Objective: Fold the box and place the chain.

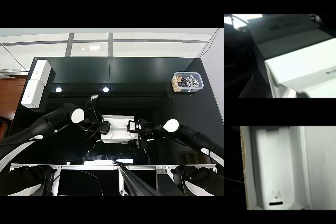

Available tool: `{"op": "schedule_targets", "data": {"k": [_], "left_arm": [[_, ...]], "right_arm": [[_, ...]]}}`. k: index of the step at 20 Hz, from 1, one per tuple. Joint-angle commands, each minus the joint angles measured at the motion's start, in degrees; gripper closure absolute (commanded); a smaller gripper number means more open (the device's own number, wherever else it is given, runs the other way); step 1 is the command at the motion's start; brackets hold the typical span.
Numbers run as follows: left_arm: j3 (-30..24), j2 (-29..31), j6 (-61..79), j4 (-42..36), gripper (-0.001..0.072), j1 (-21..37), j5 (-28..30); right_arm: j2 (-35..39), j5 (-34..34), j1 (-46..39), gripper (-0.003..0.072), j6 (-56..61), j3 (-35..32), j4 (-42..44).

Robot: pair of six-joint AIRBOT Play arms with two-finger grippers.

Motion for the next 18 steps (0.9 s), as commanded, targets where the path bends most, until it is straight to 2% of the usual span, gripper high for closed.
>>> {"op": "schedule_targets", "data": {"k": [1, 5, 8, 11, 18], "left_arm": [[3.5, -0.9, -10.4, 8.4, 0.0127, -3.2, -1.9], [6.2, -3.1, -16.6, 13.8, 0.0129, -6.2, -6.5], [6.2, -3.5, -19.6, 14.3, 0.0238, -7.4, -7.3], [6.2, -3.8, -21.8, 14.3, 0.0266, -8.2, -7.5], [8.8, -6.7, -25.0, 16.8, 0.0266, -10.2, -9.5]], "right_arm": [[0.0, 0.0, 0.0, 0.0222, 0.0, 0.0, 0.0], [0.0, 0.0, 0.0, 0.0222, 0.0, 0.0, 0.0], [0.0, 0.0, 0.0, 0.0222, 0.0, 0.0, 0.0], [0.0, 0.0, 0.0, 0.0222, 0.0, 0.0, 0.0], [0.0, 0.0, 0.0, 0.0222, 0.0, 0.0, 0.0]]}}
